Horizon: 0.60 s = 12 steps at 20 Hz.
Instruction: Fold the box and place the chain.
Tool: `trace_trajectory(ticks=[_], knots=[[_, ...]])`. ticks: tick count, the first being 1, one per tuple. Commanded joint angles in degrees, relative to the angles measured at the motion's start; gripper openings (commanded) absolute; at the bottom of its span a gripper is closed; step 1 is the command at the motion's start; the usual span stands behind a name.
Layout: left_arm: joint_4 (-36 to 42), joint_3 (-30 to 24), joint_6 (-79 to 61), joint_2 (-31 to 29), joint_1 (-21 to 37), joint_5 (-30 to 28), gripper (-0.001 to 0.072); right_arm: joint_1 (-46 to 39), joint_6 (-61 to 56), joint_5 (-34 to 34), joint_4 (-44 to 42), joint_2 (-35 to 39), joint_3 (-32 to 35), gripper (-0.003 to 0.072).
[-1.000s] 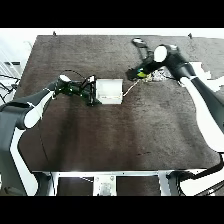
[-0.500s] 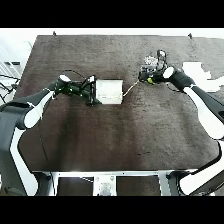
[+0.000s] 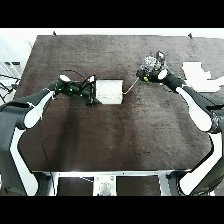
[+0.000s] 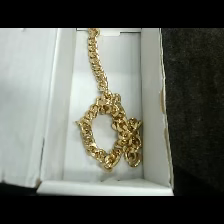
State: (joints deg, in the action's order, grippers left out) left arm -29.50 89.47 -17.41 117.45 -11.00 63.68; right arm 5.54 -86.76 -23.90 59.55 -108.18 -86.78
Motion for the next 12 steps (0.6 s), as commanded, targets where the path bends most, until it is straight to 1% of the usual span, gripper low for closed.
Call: trace_trajectory(ticks=[1,3,5,7,8,10,11,12], knots=[[0.0,0.0,0.0,0.0,0.0,0.0,0.0352,0.6,0.5,-7.9,2.9,4.4,-0.5,0.0009],[0.0,0.0,0.0,0.0,0.0,0.0,0.0353,2.1,0.4,-13.6,7.2,11.3,0.2,0.0008],[0.0,0.0,0.0,0.0,0.0,0.0,0.0352,4.7,0.4,-18.1,12.2,20.2,0.6,0.0007],[0.0,0.0,0.0,0.0,0.0,0.1,0.0353,8.7,-1.7,-21.3,18.3,29.9,0.6,0.0006],[0.0,0.0,0.0,0.0,0.0,0.2,0.0353,10.7,-4.1,-21.7,22.4,34.0,0.6,0.0006],[0.0,0.0,0.0,0.0,0.0,0.4,0.0353,14.6,-9.5,-22.3,31.8,39.9,0.6,0.0006],[0.0,0.0,0.0,0.0,0.0,0.5,0.0353,16.1,-11.3,-23.6,34.4,41.8,0.6,0.0006],[0.0,0.0,0.0,0.0,0.0,0.4,0.0353,17.0,-11.8,-24.7,35.1,42.8,0.6,0.0007]])
